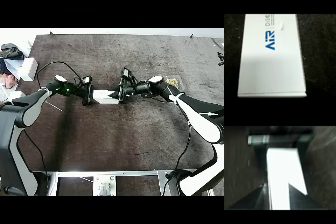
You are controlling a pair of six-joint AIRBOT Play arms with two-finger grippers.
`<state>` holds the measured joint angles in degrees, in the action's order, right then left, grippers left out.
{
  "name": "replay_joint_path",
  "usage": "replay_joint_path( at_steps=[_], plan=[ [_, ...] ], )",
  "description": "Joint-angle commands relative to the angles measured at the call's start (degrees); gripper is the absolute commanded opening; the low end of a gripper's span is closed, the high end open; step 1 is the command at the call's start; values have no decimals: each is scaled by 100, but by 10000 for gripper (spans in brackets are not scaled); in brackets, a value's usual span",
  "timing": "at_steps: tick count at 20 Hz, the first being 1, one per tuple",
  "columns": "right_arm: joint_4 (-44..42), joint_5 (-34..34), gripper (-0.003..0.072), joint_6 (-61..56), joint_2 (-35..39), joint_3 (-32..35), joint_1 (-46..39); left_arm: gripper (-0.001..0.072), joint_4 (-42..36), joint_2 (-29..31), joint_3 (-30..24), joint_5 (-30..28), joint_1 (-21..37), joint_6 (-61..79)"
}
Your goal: Fold the box and place the chain.
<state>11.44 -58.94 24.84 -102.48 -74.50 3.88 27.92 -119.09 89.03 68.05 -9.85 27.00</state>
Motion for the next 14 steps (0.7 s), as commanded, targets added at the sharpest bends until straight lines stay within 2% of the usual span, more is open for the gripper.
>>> replay_joint_path(
  at_steps=[1,6,9,11,13,14],
  plan=[
    [-525,-57,47,-256,20,-4,-74,393,-7,-2,2,-11,2,4],
    [640,120,46,-1626,-221,-4,-72,393,-7,-2,2,-9,2,4],
    [922,278,45,-2391,-229,-63,-61,393,-9,-2,2,-9,2,4],
    [1453,433,45,-2865,-229,-66,-22,393,-7,-2,2,-11,2,4],
    [1954,472,-12,-3289,-229,-79,37,392,-9,-2,2,-9,2,4],
    [2107,498,-12,-3331,-227,-96,63,393,-7,-2,2,-9,2,4]
  ],
)
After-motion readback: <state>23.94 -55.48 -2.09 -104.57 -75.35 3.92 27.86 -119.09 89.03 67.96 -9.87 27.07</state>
